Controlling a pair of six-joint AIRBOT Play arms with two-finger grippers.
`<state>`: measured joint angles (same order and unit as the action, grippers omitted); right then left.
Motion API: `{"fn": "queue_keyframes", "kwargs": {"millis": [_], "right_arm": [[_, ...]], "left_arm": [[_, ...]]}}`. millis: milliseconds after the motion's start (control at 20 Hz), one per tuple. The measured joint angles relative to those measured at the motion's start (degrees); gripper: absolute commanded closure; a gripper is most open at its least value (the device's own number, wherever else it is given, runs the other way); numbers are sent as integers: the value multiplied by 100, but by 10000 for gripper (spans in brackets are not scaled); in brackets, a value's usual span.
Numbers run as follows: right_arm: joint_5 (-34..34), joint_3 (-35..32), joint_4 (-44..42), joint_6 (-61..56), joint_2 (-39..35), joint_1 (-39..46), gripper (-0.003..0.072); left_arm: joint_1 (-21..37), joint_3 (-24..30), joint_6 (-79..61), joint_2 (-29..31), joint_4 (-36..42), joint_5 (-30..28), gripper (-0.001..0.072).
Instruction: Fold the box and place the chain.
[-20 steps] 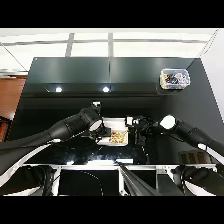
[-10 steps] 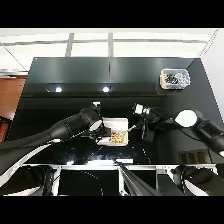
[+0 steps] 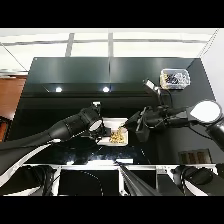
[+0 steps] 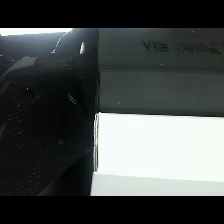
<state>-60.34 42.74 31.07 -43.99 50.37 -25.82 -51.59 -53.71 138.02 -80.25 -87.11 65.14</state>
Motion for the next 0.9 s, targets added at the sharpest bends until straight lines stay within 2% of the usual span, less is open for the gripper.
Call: {"fn": "queue_keyframes", "kwargs": {"millis": [50, 100, 250, 550, 900], "right_arm": [[44, 7, -55, -136, 44, -90, 393], [72, 13, -57, -280, 76, -164, 253], [-15, 42, 223, -723, 127, -168, 250], [-879, 59, 588, -1012, 153, 612, 250], [-890, 59, 404, -931, 153, 1182, 250]], "left_arm": [[0, 0, 0, 2, 4, 0, 682], [0, 0, 0, 0, 13, -2, 682], [0, -2, 0, 2, 24, -4, 682], [0, 0, 0, 2, 52, -28, 682], [48, -50, -94, 11, 55, -208, 683]]}}
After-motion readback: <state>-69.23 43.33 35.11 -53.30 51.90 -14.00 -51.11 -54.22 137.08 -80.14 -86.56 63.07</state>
